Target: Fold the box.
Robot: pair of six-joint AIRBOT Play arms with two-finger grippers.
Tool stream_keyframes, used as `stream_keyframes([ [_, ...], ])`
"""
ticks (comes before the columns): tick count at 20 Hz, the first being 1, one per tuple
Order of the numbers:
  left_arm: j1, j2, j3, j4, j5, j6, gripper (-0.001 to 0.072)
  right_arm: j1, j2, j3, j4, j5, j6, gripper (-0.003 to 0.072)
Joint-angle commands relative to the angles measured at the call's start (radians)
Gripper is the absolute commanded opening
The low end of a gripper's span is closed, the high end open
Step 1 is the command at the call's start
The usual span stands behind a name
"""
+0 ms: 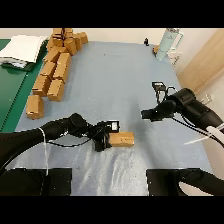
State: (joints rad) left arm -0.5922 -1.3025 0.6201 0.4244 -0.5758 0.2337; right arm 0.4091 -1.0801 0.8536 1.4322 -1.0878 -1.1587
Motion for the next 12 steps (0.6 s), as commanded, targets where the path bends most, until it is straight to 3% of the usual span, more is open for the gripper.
stream_keyframes([
  [1,0.008,0.02,0.009,-0.001,0.0,-0.069,0.0465,-0.014,-0.034,0.029,0.05,-0.013,0.007,0.0005],
  [3,0.034,0.064,0.009,0.039,0.004,-0.179,0.0465,-0.014,-0.034,0.029,0.051,-0.013,0.007,0.0005],
  [6,0.14,0.161,0.008,0.234,0.0,-0.425,0.0465,-0.014,-0.034,0.029,0.051,-0.013,0.007,0.0006],
  [9,0.306,0.256,0.008,0.462,-0.005,-0.72,0.0465,-0.014,-0.034,0.029,0.05,-0.013,0.007,0.0006],
  [12,0.502,0.328,-0.003,0.601,-0.064,-0.93,0.0465,-0.014,-0.034,0.029,0.05,-0.013,0.006,0.0005],
])
